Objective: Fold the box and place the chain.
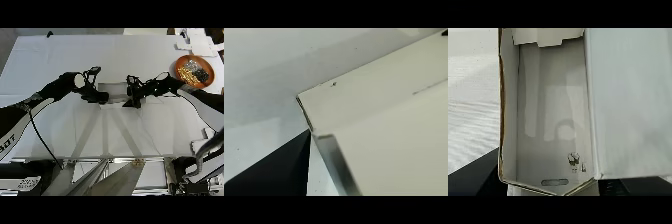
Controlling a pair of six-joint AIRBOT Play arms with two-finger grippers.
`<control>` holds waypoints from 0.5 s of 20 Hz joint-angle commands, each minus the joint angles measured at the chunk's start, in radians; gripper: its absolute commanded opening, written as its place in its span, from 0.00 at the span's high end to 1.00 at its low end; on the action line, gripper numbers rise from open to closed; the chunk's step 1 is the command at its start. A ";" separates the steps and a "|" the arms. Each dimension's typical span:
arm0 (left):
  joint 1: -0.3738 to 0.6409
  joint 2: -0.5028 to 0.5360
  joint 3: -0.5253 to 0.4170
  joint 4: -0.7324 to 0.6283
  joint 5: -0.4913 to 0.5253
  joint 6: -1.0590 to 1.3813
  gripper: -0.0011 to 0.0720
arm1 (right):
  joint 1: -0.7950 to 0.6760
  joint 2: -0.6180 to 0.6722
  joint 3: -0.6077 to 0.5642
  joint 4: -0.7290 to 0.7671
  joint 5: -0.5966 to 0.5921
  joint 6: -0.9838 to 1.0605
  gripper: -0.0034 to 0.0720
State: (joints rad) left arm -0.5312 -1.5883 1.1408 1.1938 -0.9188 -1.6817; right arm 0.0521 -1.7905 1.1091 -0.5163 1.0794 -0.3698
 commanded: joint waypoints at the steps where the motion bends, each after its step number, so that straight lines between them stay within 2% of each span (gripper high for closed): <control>1: -0.008 -0.006 0.011 0.109 -0.020 -0.127 0.53 | 0.001 0.000 0.000 0.000 0.002 -0.001 0.42; 7: -0.034 -0.007 0.045 0.257 -0.086 -0.258 0.53 | 0.001 0.000 0.000 0.000 0.002 -0.001 0.42; 10: -0.051 -0.017 0.055 0.270 -0.097 -0.325 0.53 | 0.001 0.000 0.000 0.000 0.002 -0.001 0.42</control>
State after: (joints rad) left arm -0.5678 -1.5990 1.1847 1.4162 -0.9928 -1.9266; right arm 0.0532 -1.7905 1.1091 -0.5152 1.0828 -0.3706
